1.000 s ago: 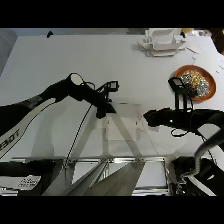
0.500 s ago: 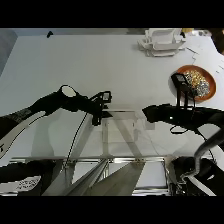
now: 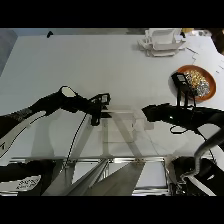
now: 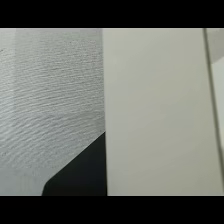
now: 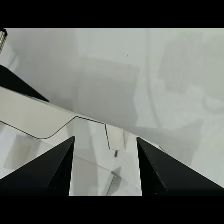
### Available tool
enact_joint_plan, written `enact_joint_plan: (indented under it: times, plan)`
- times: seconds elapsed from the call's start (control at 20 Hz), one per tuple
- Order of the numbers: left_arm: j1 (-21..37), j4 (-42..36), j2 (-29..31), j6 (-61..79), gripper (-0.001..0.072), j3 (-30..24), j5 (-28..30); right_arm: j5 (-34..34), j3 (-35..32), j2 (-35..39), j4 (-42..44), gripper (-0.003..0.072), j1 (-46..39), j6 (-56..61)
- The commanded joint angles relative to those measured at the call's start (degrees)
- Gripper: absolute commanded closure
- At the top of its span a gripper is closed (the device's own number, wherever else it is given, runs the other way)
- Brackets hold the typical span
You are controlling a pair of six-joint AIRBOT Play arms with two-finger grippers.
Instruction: Fold the box and place the chain.
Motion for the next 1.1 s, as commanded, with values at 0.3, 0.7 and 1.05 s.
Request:
enact_joint_plan:
  times: [0.3,0.7,1.05]
  plan:
    - [0.1,0.0,0.0,0.2,0.0707,0.0,0.6,0.3,0.1,0.0,0.0,0.0246,0.0,0.1]
    - [-3.0,8.9,0.3,-12.8,0.0710,3.0,3.8,0.2,0.1,0.0,0.0,0.0246,0.0,0.1]
    - [-3.2,7.1,-0.4,-8.8,0.0708,3.0,2.2,0.4,0.1,0.0,0.0,0.0246,0.0,0.1]
